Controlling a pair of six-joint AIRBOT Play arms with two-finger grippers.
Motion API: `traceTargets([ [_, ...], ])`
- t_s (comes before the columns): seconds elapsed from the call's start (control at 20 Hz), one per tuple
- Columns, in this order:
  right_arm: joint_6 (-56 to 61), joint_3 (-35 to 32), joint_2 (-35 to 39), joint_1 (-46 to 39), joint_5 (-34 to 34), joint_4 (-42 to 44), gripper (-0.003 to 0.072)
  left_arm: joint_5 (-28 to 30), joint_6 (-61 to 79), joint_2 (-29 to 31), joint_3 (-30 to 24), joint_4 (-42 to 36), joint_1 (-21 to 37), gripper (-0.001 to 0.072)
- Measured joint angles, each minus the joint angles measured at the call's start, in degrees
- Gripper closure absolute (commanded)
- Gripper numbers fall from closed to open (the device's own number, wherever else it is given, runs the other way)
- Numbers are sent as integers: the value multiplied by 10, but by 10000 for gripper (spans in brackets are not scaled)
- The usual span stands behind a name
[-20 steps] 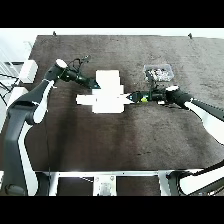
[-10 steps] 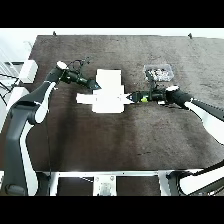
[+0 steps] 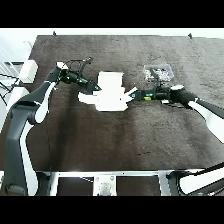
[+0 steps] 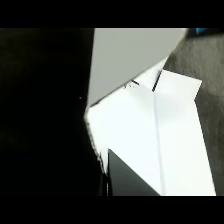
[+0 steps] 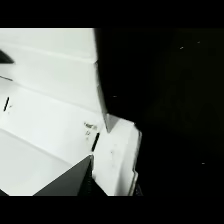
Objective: Fold the box and place the chain.
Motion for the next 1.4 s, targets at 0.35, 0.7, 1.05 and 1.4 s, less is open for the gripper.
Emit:
traceTargets([
  [0.35, 0, 0, 25, -100, 19, 13, 409, -12, 202, 14, -45, -55, 0, 697],
  [0.7, 0, -1, 28, -111, 37, 17, 408, 79, 351, 66, -161, -91, 0, 697],
  [1.05, -2, -3, 28, -104, 42, 17, 368, 103, 418, 61, -185, -99, -2, 692],
  [1.4, -128, -18, 61, -85, 59, 40, 323, 107, 439, 57, -187, -100, -1, 690],
])
